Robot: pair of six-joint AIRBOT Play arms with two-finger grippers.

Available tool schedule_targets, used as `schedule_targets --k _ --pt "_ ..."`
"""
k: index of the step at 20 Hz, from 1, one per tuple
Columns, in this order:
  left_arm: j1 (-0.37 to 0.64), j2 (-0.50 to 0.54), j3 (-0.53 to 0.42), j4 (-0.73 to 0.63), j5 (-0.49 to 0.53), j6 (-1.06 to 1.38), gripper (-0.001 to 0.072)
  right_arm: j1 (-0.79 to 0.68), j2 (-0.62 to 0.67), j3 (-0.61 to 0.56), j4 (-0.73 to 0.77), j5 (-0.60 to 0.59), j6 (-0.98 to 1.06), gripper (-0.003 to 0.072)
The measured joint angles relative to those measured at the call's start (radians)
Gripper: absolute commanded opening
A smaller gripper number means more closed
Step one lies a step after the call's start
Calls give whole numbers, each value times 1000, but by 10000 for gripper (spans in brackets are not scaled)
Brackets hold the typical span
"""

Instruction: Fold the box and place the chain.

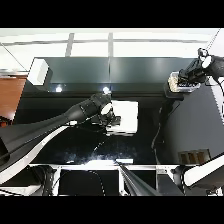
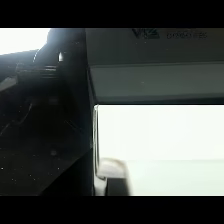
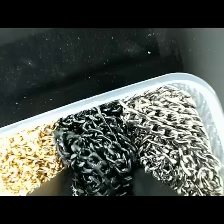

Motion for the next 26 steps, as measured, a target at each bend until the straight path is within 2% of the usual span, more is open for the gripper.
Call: schedule_targets --k 1,2,3,8,16,19,26 --pt "0 0 0 0 0 0 26 0 -3 2 -1 0 -3 52" --pt "0 0 0 0 0 0 26 0 -6 4 -3 5 -6 52" --pt "0 0 0 0 0 0 26 0 -7 9 -3 14 -6 11" --pt "0 0 0 0 0 0 26 1 44 71 -14 104 -26 10" --pt "0 0 0 0 0 1 26 21 357 93 63 177 -133 8" --pt "0 0 0 0 0 0 26 32 497 59 191 225 -270 6" --pt "0 0 0 0 0 0 26 40 827 -226 616 321 -520 5"
